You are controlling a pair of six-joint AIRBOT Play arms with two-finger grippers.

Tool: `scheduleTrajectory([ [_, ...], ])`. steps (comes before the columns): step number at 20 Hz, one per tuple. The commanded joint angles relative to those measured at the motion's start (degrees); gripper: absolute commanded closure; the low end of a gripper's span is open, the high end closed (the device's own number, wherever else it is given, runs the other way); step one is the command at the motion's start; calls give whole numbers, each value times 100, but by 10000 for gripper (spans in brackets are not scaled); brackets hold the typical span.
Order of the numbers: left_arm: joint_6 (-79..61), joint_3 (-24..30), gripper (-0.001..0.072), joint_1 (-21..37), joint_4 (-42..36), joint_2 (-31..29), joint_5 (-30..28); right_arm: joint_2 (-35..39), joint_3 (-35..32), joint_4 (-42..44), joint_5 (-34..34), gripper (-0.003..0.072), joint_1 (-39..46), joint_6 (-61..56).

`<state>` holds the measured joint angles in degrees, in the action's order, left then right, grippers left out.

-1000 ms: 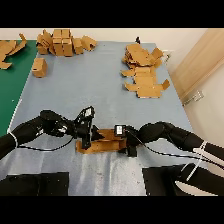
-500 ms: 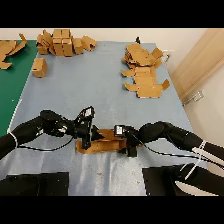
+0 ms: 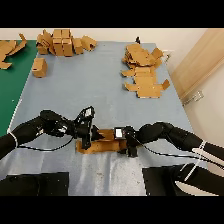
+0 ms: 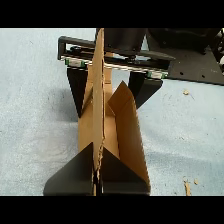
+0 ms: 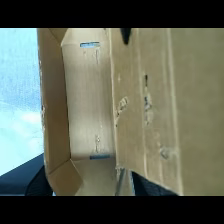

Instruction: Fold the box.

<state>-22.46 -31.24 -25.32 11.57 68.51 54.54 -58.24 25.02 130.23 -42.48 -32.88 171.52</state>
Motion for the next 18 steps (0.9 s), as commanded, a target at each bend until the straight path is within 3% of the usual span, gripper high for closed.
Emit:
scheduleTrajectory([
  [1,0,-2,699,-2,0,2,0,-2,2,-98,-28,2,-33,63],
  [7,0,-2,700,-2,0,2,-2,-4,2,-297,164,31,-153,63],
  [9,0,-2,699,-2,0,2,-2,-4,2,-317,151,155,-153,63],
  [18,0,-2,700,-2,0,2,-2,-166,4,-310,149,154,-153,63],
])
